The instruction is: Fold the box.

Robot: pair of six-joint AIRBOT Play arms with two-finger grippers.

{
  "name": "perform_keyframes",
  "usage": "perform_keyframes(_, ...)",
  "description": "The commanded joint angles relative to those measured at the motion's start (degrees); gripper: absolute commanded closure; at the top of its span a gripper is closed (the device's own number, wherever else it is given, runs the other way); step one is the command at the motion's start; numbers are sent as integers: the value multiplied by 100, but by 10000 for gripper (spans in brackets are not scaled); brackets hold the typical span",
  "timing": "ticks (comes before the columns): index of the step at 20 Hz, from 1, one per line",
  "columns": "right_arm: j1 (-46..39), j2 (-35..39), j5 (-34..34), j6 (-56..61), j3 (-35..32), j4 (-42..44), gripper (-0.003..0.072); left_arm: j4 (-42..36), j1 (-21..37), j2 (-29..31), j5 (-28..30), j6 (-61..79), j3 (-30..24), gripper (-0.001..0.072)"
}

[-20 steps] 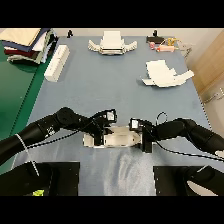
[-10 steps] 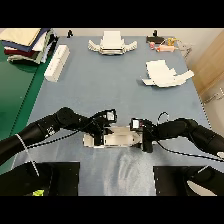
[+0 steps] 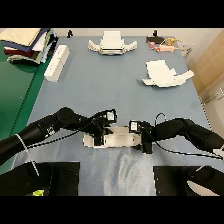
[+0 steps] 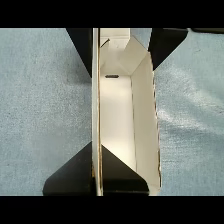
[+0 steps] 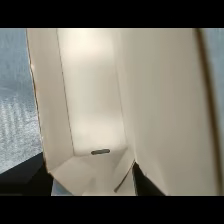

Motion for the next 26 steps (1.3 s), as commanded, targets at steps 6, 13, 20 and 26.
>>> perform_keyframes(6,0,-289,-44,-188,-4,46,-24,2,2,0,7,2,2,695)
perform_keyframes(13,0,-315,-59,-190,-4,4,102,2,4,-2,7,2,2,695)
perform_keyframes(20,0,-227,-55,-190,-2,4,110,2,4,0,7,2,2,695)
perform_keyframes(26,0,-186,-57,-188,-2,57,93,2,4,-2,7,2,2,695)
